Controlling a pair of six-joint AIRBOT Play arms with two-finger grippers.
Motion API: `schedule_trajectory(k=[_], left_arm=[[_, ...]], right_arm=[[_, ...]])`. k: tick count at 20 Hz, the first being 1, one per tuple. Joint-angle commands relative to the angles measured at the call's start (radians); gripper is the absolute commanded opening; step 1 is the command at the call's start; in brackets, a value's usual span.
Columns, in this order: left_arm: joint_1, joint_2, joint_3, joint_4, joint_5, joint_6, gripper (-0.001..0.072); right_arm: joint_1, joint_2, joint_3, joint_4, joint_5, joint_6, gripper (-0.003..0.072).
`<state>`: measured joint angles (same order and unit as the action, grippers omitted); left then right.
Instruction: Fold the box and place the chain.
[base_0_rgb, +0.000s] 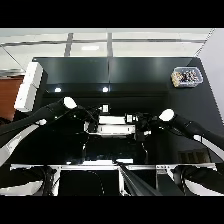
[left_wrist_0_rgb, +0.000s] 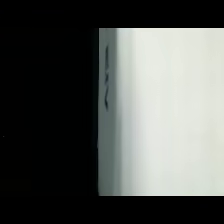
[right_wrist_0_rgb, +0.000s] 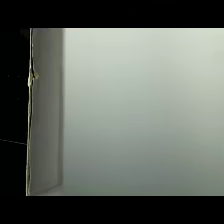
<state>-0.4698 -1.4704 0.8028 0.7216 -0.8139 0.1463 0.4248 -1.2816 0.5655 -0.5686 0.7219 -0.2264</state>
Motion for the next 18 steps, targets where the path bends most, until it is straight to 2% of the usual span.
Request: schedule_trajectory(k=[1,18], left_arm=[[0.000,0.001,0.001,0.000,0.000,0.000,0.0030],[0.001,0.001,0.001,0.000,0.001,0.000,0.0030]], right_arm=[[0.004,-0.001,-0.001,-0.009,-0.012,0.012,0.0697],[-0.028,-0.001,-0.001,-0.036,0.023,0.019,0.0697]])
